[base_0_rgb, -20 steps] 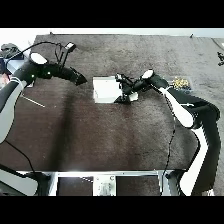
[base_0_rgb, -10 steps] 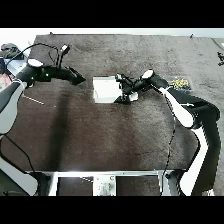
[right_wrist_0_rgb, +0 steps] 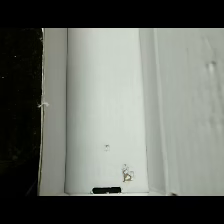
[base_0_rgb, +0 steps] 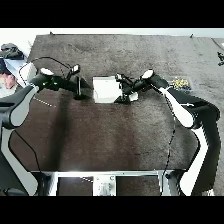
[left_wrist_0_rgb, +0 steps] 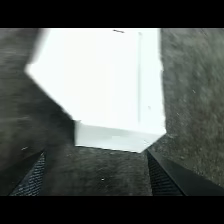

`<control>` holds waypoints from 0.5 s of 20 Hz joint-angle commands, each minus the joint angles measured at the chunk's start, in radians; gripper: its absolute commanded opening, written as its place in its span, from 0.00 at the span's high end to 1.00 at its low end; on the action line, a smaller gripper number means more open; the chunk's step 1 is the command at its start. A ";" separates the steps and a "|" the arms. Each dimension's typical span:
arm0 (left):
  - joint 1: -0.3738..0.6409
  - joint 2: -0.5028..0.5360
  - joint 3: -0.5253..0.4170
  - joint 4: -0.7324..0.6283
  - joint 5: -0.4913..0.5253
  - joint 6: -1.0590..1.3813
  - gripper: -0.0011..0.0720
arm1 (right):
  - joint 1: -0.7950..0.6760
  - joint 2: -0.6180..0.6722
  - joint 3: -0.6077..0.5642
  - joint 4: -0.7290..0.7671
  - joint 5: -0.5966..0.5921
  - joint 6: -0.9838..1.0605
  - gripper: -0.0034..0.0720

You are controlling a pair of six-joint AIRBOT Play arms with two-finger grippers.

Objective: Fold the box and place the chain.

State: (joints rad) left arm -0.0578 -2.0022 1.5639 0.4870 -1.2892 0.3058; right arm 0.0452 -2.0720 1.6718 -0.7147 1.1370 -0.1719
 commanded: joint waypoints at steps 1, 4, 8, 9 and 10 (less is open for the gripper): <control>-0.027 -0.031 -0.010 -0.006 -0.011 0.131 0.00 | 0.001 -0.001 0.000 0.000 0.000 0.000 0.24; -0.031 -0.031 -0.010 -0.013 -0.012 0.145 0.00 | 0.001 -0.001 0.000 0.000 0.000 0.000 0.24; -0.031 -0.031 -0.010 -0.025 -0.008 0.153 0.00 | 0.001 -0.001 0.000 0.000 0.000 0.000 0.24; -0.031 -0.031 -0.010 -0.037 -0.003 0.171 0.00 | 0.001 -0.001 0.000 0.000 0.000 0.000 0.24; -0.035 -0.031 -0.010 -0.050 0.010 0.188 0.00 | 0.001 -0.001 0.000 0.000 0.000 0.000 0.24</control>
State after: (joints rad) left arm -0.0879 -2.0323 1.5543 0.4629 -1.2961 0.4553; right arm 0.0452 -2.0720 1.6718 -0.7147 1.1370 -0.1719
